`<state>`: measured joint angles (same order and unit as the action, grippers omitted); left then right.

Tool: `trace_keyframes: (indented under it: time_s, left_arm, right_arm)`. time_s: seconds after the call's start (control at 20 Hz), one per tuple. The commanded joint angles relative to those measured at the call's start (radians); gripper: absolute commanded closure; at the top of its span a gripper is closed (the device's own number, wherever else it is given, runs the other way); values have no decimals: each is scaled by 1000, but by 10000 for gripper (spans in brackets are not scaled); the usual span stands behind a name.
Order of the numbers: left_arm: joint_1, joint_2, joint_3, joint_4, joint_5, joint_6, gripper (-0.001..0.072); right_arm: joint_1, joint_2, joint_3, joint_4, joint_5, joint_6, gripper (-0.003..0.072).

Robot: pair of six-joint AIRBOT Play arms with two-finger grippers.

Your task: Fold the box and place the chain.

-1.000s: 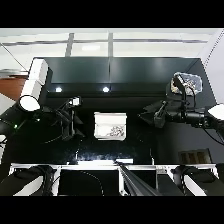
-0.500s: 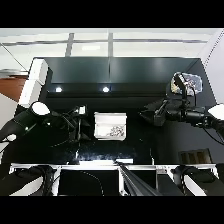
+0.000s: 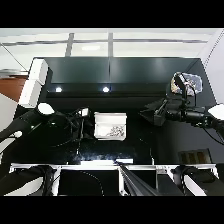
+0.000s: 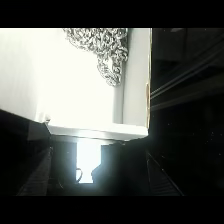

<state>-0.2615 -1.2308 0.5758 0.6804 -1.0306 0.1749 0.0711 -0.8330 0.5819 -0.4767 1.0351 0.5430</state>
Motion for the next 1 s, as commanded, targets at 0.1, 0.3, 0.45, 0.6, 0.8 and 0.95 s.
trace_keyframes:
  time_s: [0.1, 0.3, 0.45, 0.6, 0.8, 0.95]
  left_arm:
    - [-8, -29, 12, -42, 8, 31, 20]
    - [-8, -29, 12, -42, -5, 31, 20]
    - [-8, -29, 12, -41, -3, 31, 20]
    - [-23, -30, 12, -41, 3, 31, 20]
    - [-72, -42, 12, -42, 31, 31, 20]
    - [-73, -42, 12, -42, 68, 31, 20]
  right_arm:
    - [0, -1, 0, 0, -2, 0, 74]
    - [0, -1, 0, 0, -4, 0, 74]
    - [0, -1, 0, 0, -8, 0, 74]
    - [0, -1, 0, 0, -8, 0, 74]
    - [0, -1, 0, 0, -8, 0, 74]
    - [0, -1, 0, 0, -8, 0, 74]
